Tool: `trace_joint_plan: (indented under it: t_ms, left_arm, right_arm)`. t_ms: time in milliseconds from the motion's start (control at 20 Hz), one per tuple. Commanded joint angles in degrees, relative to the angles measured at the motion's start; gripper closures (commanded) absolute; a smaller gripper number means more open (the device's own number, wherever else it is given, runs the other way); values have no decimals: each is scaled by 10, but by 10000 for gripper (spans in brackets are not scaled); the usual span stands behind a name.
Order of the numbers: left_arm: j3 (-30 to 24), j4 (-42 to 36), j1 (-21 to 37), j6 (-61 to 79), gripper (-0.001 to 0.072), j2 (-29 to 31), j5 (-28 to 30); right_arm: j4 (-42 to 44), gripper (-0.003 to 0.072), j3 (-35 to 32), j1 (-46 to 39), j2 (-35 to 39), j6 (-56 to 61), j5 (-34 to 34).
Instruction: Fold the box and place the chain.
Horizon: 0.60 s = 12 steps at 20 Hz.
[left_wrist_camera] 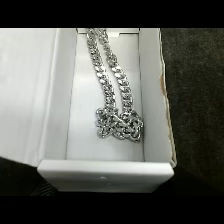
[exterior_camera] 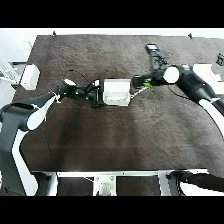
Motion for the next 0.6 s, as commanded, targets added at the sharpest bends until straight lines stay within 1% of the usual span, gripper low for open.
trace_joint_plan:
  t_ms: [0, 100, 150, 250, 350, 450, 550]
  left_arm:
    - [0, 0, 0, 0, 240, 0, 0]
    - [0, 0, 0, 0, 240, 0, 0]
    - [0, 0, 0, 0, 239, 0, 0]
    - [0, 0, 0, 0, 239, 0, 0]
    - [0, 0, 0, 0, 239, 0, 0]
    - [0, 0, 0, 0, 240, 0, 0]
    - [0, 0, 0, 0, 239, 0, 0]
  right_arm:
    - [-18, 148, -64, -92, 17, 52, -58]
    - [14, 144, -90, -130, 9, 59, -131]
    - [33, 109, -94, -143, -2, 59, -161]
    - [70, 109, -94, -159, -35, 53, -205]
    - [109, 109, -85, -165, -72, 17, -220]
    - [162, 109, -65, -167, -110, -42, -219]
    - [234, 109, -42, -169, -149, -101, -219]
